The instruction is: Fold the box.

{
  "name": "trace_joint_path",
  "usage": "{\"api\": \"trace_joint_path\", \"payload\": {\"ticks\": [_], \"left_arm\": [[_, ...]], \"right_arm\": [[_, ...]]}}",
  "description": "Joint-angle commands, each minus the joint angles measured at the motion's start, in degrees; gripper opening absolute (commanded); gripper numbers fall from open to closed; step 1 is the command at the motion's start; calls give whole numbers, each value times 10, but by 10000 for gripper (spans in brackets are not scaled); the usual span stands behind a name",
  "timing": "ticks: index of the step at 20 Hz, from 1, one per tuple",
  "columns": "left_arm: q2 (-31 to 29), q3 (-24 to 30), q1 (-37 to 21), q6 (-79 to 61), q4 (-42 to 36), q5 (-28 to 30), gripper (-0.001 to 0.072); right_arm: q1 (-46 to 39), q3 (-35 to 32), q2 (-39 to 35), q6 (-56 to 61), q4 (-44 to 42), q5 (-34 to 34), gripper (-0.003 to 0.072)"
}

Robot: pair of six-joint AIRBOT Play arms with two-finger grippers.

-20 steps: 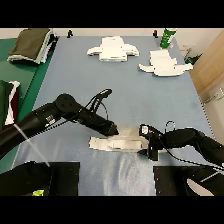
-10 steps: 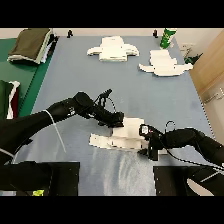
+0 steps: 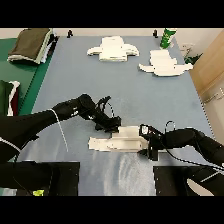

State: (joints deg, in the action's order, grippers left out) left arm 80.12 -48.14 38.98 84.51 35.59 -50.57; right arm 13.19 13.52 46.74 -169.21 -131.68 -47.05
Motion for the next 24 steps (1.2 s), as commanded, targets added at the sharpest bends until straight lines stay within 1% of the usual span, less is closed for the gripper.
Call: {"api": "trace_joint_path", "payload": {"ticks": [1,7,13,16,20,24], "left_arm": [[1,0,4,10,3,-16,13],[1,-6,15,-16,2,8,14],[-6,-38,15,-47,1,7,13],[-37,-39,13,-75,3,12,13],[-88,-39,6,-74,21,12,13],[-123,-39,6,-74,27,10,13]], "right_arm": [[0,0,0,1,-1,0,520],[0,0,0,1,-1,1,520],[0,0,0,1,-1,1,520],[0,0,0,1,-1,1,520],[0,0,1,-15,7,3,520],[0,0,1,-29,7,3,519]]}}
